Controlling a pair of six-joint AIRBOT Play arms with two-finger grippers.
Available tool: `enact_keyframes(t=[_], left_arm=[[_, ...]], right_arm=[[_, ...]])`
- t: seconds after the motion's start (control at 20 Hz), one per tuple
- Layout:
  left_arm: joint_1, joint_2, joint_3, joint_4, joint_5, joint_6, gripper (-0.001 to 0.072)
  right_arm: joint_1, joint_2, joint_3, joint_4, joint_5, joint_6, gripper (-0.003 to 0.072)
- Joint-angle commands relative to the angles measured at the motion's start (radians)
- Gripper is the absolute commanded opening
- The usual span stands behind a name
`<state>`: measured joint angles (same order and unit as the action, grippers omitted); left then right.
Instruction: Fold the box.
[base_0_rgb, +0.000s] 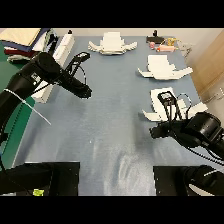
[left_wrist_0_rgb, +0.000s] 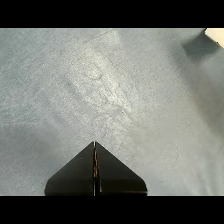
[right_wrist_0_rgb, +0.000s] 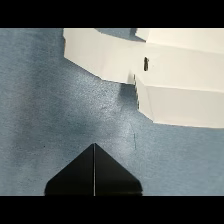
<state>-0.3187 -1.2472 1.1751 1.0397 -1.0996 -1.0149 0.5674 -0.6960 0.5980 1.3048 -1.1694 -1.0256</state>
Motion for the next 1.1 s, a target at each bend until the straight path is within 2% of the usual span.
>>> enact_keyframes(t=[0.0,0.65,0.8,0.9,1.05], left_arm=[[0.000,0.000,0.000,0.000,0.000,0.000,0.0013],[0.000,0.000,0.000,0.000,0.000,0.000,0.0014],[0.000,0.000,0.000,0.000,0.000,0.000,0.0014],[0.000,0.000,0.000,0.000,0.001,0.000,0.0014],[0.000,0.000,0.000,0.000,0.014,0.000,0.0014]], right_arm=[[0.000,-0.001,0.001,0.000,0.000,0.000,0.0003],[0.000,-0.001,0.001,0.000,0.002,0.001,0.0003],[0.000,-0.001,0.001,-0.023,0.098,-0.002,0.0003],[0.000,-0.001,0.001,-0.022,0.096,-0.002,0.0003],[0.000,-0.001,0.001,0.055,0.117,-0.002,0.0003]])
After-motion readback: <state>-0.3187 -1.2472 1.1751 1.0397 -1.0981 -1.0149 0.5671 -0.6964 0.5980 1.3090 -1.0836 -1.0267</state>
